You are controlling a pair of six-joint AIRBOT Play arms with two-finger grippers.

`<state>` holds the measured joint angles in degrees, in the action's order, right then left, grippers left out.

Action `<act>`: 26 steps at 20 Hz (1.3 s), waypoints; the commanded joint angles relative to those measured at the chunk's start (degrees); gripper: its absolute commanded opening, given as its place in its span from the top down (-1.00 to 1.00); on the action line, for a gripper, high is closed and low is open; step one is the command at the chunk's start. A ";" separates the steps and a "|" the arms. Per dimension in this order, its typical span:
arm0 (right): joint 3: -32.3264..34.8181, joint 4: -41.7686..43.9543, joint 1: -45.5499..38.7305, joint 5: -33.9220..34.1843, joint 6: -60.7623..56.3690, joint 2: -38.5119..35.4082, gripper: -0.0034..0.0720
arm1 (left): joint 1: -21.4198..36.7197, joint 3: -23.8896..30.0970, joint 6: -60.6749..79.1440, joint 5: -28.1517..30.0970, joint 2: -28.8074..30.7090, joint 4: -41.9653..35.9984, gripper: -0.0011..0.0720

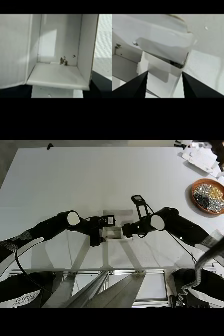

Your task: Fold the box and place the chain.

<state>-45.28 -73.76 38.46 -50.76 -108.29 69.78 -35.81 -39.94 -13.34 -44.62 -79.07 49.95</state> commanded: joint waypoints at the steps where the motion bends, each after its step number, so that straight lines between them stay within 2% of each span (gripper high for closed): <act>1: -3.32 -4.17 2.03 -3.06 -4.15 3.21 -0.31 | 0.00 -0.02 0.00 0.00 -0.02 0.00 -0.16; 11: -3.72 -10.58 6.12 -4.48 -16.48 6.91 -0.31 | 0.02 -0.02 0.00 0.00 -0.02 0.00 -0.16; 15: -3.72 -10.67 7.43 -3.87 -17.73 9.66 -0.30 | 0.02 -0.02 0.00 0.00 -0.02 0.02 -0.16; 19: -3.72 -10.67 8.26 -0.74 -17.75 9.68 0.01 | 0.00 -0.02 0.00 0.00 -0.02 0.00 -0.16; 23: -3.98 -10.99 8.26 -1.29 -18.16 9.81 0.02 | 0.00 -0.02 0.00 0.00 -0.02 0.00 -0.16; 26: -7.08 -14.99 8.26 -6.58 -20.72 11.54 0.02 | 0.00 -0.02 0.00 0.00 -0.02 0.02 -0.16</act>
<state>-50.33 -85.78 46.65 -53.87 -127.20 80.20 -35.81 -39.94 -13.41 -44.64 -79.07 49.95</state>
